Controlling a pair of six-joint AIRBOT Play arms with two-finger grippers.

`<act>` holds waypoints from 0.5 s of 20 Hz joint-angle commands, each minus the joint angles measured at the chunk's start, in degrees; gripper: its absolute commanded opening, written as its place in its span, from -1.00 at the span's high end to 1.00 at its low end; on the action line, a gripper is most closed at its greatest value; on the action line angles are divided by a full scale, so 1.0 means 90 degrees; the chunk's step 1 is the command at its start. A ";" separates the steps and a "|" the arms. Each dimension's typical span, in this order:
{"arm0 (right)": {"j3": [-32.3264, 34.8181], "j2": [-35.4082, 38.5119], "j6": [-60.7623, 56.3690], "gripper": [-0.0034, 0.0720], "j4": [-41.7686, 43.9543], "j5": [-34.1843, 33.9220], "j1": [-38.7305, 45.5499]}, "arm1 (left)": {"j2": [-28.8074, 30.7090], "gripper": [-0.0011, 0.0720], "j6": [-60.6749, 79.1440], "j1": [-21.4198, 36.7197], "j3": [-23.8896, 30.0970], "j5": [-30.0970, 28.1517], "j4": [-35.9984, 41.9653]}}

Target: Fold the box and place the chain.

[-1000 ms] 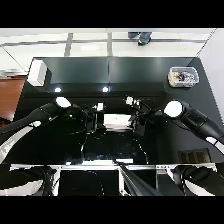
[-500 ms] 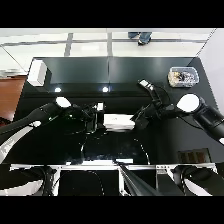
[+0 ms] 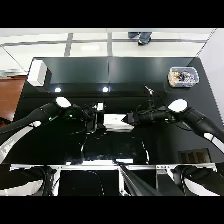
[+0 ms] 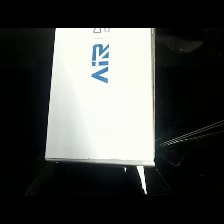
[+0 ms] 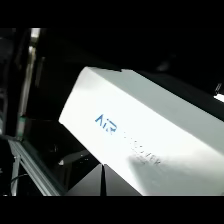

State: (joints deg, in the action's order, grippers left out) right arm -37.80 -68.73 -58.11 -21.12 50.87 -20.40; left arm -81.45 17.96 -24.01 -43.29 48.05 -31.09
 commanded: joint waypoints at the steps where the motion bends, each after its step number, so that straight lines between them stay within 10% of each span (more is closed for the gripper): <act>1: 0.0032 -0.0454 -0.0046 0.89 -0.0015 -0.0083 0.0002 | -0.0005 0.04 0.0000 -0.0002 -0.0005 -0.0005 0.0000; 10: 0.0017 -0.0680 -0.0078 0.88 -0.0323 -0.0044 0.0005 | -0.0005 0.04 0.0000 -0.0002 -0.0005 -0.0002 0.0000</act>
State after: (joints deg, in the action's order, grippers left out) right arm -37.54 -74.48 -58.61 -22.37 50.24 -20.40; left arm -81.45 17.98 -24.01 -43.29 48.01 -31.09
